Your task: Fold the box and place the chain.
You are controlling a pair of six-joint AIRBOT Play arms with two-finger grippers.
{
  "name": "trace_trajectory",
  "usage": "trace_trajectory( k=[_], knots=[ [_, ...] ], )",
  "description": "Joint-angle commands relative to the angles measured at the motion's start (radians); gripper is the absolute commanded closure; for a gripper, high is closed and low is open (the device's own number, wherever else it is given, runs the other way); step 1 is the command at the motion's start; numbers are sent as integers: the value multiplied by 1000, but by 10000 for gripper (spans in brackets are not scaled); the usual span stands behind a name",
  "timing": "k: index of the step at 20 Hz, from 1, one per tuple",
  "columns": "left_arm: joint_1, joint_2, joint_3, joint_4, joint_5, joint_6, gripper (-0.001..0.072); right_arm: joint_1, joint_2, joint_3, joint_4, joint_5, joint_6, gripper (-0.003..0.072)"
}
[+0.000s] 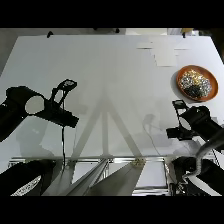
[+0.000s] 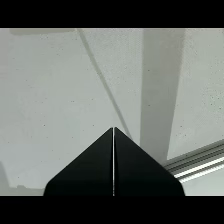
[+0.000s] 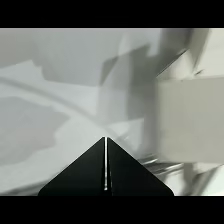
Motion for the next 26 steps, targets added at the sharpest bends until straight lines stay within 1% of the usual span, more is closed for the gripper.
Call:
trace_trajectory(
  k=[1, 3, 4, 5, 6, 7, 8, 9, 10, 12, 15, 17, 19, 22, 23, 24, 25, 26],
  knots=[
    [1, 1, 0, 0, 0, 0, 700, 0, 0, 46, -317, -32, -66, 670],
    [1, 1, 0, 0, 0, 0, 700, -40, 0, 58, -471, -47, -81, 669],
    [1, 1, 0, 0, 0, 0, 700, -94, 0, 59, -492, -69, -130, 667],
    [1, 1, 0, 0, 0, 0, 700, -170, -1, 59, -494, -98, -216, 649],
    [1, 1, 0, 0, 0, 0, 700, -249, -1, 59, -501, -124, -270, 516],
    [1, 1, 0, 0, 0, 0, 700, -337, -1, 59, -515, -146, -323, 325],
    [1, 1, 0, 0, 0, 0, 700, -422, -1, 59, -523, -169, -388, 269],
    [1, 1, 0, 0, 0, 0, 700, -491, -1, 60, -519, -188, -442, 269],
    [1, 1, 0, 0, 0, 0, 700, -550, -4, 60, -503, -225, -445, 269],
    [1, 1, 0, 0, 0, 0, 700, -623, -37, 60, -509, -267, -465, 270],
    [1, 1, 0, 0, 0, 0, 700, -663, -128, 68, -546, -267, -464, 273],
    [1, 1, 0, 0, 0, 0, 700, -677, -196, 81, -571, -254, -463, 290],
    [1, 1, 0, 0, 0, 0, 700, -695, -262, 101, -610, -223, -459, 290],
    [1, 1, 0, 0, 0, 0, 700, -732, -343, 132, -610, -179, -452, 296],
    [1, 1, 0, 0, 0, 0, 700, -734, -356, 136, -610, -180, -452, 378],
    [1, 1, 0, 0, 0, 0, 700, -734, -364, 139, -610, -182, -451, 436],
    [1, 1, 0, 0, 0, 0, 700, -734, -373, 140, -612, -181, -447, 458],
    [1, 1, 0, 0, 0, 0, 700, -734, -377, 140, -612, -180, -445, 539]
  ],
)
